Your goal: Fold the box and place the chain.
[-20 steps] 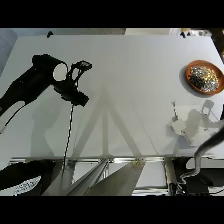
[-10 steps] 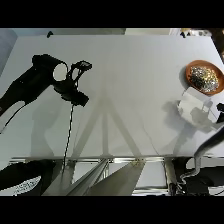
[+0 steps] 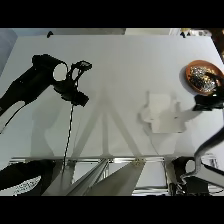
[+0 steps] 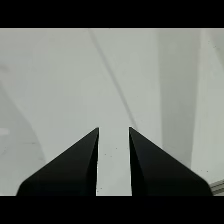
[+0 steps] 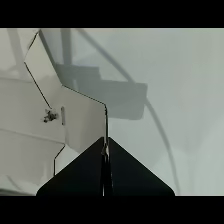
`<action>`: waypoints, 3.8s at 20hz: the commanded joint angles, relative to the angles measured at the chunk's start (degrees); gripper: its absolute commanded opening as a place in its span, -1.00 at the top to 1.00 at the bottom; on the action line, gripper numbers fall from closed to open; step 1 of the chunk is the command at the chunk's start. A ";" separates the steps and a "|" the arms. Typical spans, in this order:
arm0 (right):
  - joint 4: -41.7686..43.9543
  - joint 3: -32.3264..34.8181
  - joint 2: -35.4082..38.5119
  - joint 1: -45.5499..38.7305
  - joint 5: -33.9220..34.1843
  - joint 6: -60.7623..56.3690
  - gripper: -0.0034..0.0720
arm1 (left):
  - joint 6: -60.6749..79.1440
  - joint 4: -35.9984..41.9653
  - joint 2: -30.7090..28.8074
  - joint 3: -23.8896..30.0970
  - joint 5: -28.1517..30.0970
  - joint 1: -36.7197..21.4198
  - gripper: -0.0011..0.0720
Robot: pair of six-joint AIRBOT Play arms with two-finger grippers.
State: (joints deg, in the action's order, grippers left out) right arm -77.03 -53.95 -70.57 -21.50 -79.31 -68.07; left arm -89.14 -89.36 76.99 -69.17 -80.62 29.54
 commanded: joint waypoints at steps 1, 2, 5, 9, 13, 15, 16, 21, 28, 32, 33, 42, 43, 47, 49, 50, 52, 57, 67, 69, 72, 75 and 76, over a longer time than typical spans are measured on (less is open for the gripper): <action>9.55 11.76 12.68 8.83 11.02 1.07 0.84 | 0.00 -0.02 -0.04 0.02 0.02 -0.04 0.40; 11.02 14.34 15.74 10.40 12.72 1.03 0.84 | 0.00 0.00 -0.02 0.02 0.02 -0.02 0.40; 12.83 21.16 24.13 13.77 14.75 1.01 0.84 | 0.00 0.09 -0.02 0.02 0.76 -0.02 0.40; 12.85 25.62 29.77 14.29 14.86 0.83 0.84 | 2.05 0.39 -0.02 0.02 2.49 -0.04 0.39; 12.92 25.77 30.18 14.29 14.91 0.83 0.84 | 15.39 8.92 0.04 0.02 4.17 -0.04 -0.50; 12.94 25.77 30.18 14.29 14.88 0.83 0.84 | 24.28 16.94 0.17 0.02 6.05 -0.04 -0.59; 12.92 25.77 30.18 14.29 14.91 0.83 0.84 | 28.74 20.94 0.46 0.04 7.93 -0.04 -0.59; 13.05 25.77 30.18 14.29 14.91 0.83 0.84 | 38.47 37.07 6.51 0.04 15.52 -0.04 -0.59; 13.31 25.77 30.18 14.29 14.91 0.83 0.84 | 53.09 59.21 21.55 0.04 13.44 -0.24 -0.60; 15.91 25.77 30.18 14.29 14.84 1.03 0.84 | 54.64 63.34 26.29 0.04 10.80 -1.70 -0.60; 15.85 25.77 30.18 14.29 14.86 1.07 0.84 | 54.90 64.39 26.71 0.04 10.43 -2.25 -0.60; 15.30 25.77 30.18 14.29 15.28 1.11 0.84 | 62.23 68.81 27.98 0.02 11.74 0.44 -0.59; 15.30 25.77 30.18 14.29 15.30 1.11 0.84 | 62.64 68.91 28.39 0.04 11.76 1.40 -0.59; 15.28 25.77 30.18 14.29 15.28 1.09 0.84 | 64.76 69.00 29.51 0.04 11.89 3.41 -0.50; 15.17 25.77 30.18 14.29 15.26 1.09 0.84 | 64.76 68.94 29.53 0.02 12.22 3.10 0.22; 15.17 25.77 30.18 14.29 15.23 1.09 0.84 | 64.76 68.91 29.53 0.02 12.28 2.71 0.63; 15.21 25.77 30.18 14.29 14.99 1.07 0.84 | 64.46 69.05 29.53 0.02 12.20 1.57 0.96; 19.63 25.75 30.18 14.29 14.08 0.48 0.34 | 66.93 68.22 27.39 0.00 11.76 0.48 0.96; 32.39 20.79 35.39 14.29 12.24 5.64 -0.02 | 65.64 43.01 13.42 0.02 6.16 0.57 0.97; 31.43 20.79 36.92 14.29 12.26 5.64 -0.02 | 66.84 44.13 13.07 0.04 6.49 0.70 0.97; 28.26 20.81 37.22 14.29 11.72 5.62 -0.02 | 72.81 44.72 13.66 0.04 8.92 2.47 0.97; 24.63 20.81 37.22 14.29 11.19 5.60 -0.01 | 73.55 44.76 14.97 0.24 16.55 4.20 0.97; 23.67 20.81 37.22 14.29 11.15 5.60 0.00 | 73.29 44.96 14.93 0.90 19.39 4.61 0.98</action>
State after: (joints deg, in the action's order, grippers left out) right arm -50.04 -33.04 -33.58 -7.25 -67.68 -62.52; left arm -16.99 -43.99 91.48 -68.84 -68.38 32.86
